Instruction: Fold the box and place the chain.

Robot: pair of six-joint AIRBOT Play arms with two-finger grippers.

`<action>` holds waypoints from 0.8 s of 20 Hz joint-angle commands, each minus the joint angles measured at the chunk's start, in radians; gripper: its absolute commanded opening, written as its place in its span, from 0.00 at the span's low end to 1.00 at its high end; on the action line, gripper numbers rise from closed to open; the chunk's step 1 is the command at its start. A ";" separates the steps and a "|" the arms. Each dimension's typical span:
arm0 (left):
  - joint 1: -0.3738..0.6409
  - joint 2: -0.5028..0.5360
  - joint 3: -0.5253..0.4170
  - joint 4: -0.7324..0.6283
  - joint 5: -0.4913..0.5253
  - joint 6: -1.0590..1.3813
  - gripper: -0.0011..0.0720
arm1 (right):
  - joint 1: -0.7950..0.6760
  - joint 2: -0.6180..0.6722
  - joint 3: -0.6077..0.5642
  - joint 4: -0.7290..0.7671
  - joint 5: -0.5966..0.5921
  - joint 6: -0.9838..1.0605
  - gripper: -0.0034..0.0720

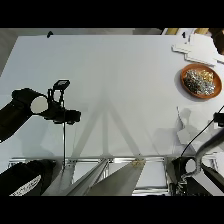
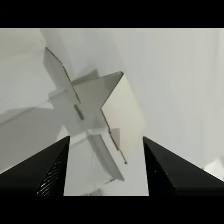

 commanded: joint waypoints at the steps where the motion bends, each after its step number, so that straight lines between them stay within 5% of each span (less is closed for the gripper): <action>1: -0.001 0.000 0.000 0.000 0.000 0.000 0.39 | -0.066 -0.053 -0.017 -0.048 -0.023 -0.058 0.65; 7: -0.001 0.000 0.000 0.000 0.000 0.000 0.39 | -0.068 -0.137 -0.017 -0.125 -0.053 -0.130 0.57; 9: -0.001 0.000 0.000 0.000 0.000 0.000 0.39 | -0.068 -0.165 -0.017 -0.158 -0.050 -0.123 0.48; 11: -0.001 0.000 0.000 0.000 0.000 0.000 0.39 | -0.068 -0.172 -0.017 -0.149 -0.052 -0.123 0.12; 16: -0.001 0.000 0.000 0.000 0.000 0.001 0.39 | -0.051 -0.131 -0.017 -0.109 0.034 -0.076 0.07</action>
